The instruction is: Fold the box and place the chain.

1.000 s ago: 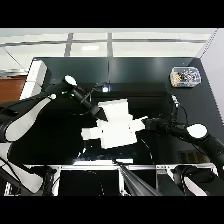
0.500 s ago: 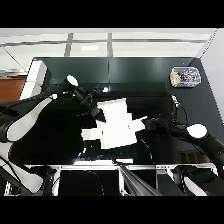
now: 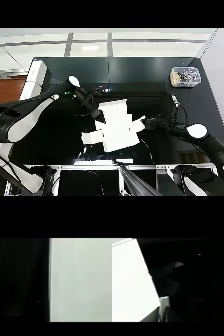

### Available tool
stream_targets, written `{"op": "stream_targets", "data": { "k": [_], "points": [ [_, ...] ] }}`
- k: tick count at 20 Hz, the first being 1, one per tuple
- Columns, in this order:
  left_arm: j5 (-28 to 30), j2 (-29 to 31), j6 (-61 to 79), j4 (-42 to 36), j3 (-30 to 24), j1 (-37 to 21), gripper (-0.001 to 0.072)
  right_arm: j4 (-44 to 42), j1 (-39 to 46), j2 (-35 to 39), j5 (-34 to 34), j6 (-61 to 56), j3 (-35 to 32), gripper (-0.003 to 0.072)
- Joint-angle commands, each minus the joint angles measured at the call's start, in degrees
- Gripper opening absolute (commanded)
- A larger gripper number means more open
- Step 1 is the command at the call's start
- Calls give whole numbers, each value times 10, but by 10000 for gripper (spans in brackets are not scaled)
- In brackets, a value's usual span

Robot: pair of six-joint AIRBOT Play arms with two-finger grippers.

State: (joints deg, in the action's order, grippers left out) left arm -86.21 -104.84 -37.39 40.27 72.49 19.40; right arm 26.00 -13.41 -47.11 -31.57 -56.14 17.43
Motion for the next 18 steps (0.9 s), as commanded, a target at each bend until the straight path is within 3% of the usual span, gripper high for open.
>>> {"op": "stream_targets", "data": {
  "k": [1,4,7,10,12,14,18],
  "points": [
    [-10,4,10,-3,0,-7,24,27,6,1,-2,11,12,710],
    [-6,30,5,-1,0,-16,23,153,36,1,-87,27,84,710],
    [22,104,9,12,-21,-7,22,277,44,1,-162,68,164,709],
    [194,226,112,6,-145,31,25,287,43,0,-167,174,179,709],
    [320,274,213,13,-218,56,27,286,43,0,-167,243,178,709],
    [341,271,355,13,-233,71,27,286,42,0,-172,299,178,709],
    [360,213,370,16,-203,96,27,286,42,-1,-210,393,173,709]
  ]
}}
